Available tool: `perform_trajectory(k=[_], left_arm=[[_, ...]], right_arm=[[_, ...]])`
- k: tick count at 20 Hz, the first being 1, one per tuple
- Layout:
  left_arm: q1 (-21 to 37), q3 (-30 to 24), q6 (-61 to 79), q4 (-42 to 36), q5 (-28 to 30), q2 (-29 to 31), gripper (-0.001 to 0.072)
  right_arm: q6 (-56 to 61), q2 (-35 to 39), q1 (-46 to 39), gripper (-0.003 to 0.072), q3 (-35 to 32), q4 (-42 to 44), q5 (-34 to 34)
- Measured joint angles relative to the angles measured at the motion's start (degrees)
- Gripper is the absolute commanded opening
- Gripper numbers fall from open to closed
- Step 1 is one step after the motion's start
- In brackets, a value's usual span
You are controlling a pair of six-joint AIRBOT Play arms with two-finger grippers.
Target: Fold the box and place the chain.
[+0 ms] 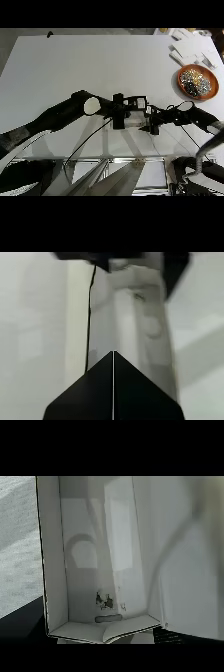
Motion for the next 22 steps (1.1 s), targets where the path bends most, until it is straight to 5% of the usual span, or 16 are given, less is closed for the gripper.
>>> perform_trajectory(k=[6, 11, 15, 22], left_arm=[[4.37, 0.0, -5.99, -1.92, 11.82, -6.51, 0.0005], [5.99, 0.0, -8.17, -2.34, 12.81, -9.18, 0.0007], [6.49, 0.0, -8.7, -1.16, 7.89, -4.44, 0.0006], [6.86, -0.83, -7.69, 4.68, -11.06, 3.69, 0.0008]], right_arm=[[0.0, 0.02, -0.04, 0.0398, 0.02, 0.15, -0.02], [0.0, 0.0, -0.04, 0.0398, 0.02, 0.07, 0.0], [-0.04, 0.02, -0.04, 0.0398, 0.02, 0.0, -0.02], [-0.04, 0.0, -0.04, 0.0398, 0.02, -0.11, 0.0]])
